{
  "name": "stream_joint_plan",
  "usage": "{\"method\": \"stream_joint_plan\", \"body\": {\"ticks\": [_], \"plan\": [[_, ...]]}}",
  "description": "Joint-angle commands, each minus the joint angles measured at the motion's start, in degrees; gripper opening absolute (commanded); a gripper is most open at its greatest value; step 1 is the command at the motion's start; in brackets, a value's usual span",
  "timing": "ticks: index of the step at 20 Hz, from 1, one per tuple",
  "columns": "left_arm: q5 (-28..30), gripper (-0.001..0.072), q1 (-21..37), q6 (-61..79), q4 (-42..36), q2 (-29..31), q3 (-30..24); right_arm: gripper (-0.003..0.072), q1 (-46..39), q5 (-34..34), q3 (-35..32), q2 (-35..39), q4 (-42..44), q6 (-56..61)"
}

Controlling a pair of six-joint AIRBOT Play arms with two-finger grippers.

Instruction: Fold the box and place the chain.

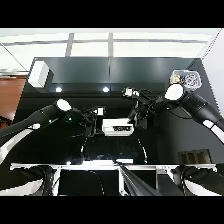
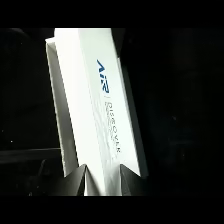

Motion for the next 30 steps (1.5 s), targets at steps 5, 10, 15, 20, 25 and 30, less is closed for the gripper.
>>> {"method": "stream_joint_plan", "body": {"ticks": [5, 10, 15, 20, 25, 30], "plan": [[0.0, 0.0404, 0.0, 0.0, 0.0, 0.0, 0.0, 0.0241, 1.9, 0.7, -1.1, 0.0, -0.1, 0.0], [0.0, 0.0404, 0.0, 0.0, 0.0, 0.0, 0.0, 0.0241, 2.6, 0.6, -1.1, 0.0, -2.4, 0.0], [0.0, 0.0404, 0.0, 0.0, 0.0, 0.0, 0.0, 0.0291, 2.6, 1.0, -1.1, 0.0, -2.6, 0.0], [0.0, 0.0404, 0.0, 0.0, 0.0, 0.0, 0.0, 0.0371, 2.6, 1.7, -1.1, 0.0, -2.6, 0.0], [0.0, 0.0404, 0.0, 0.0, 0.0, 0.0, 0.0, 0.0370, 2.6, 1.6, -1.3, 0.0, -2.6, 0.0], [0.0, 0.0404, 0.0, 0.0, 0.0, 0.0, 0.0, 0.0370, 2.6, 1.4, -1.9, 0.0, -2.6, 0.0]]}}
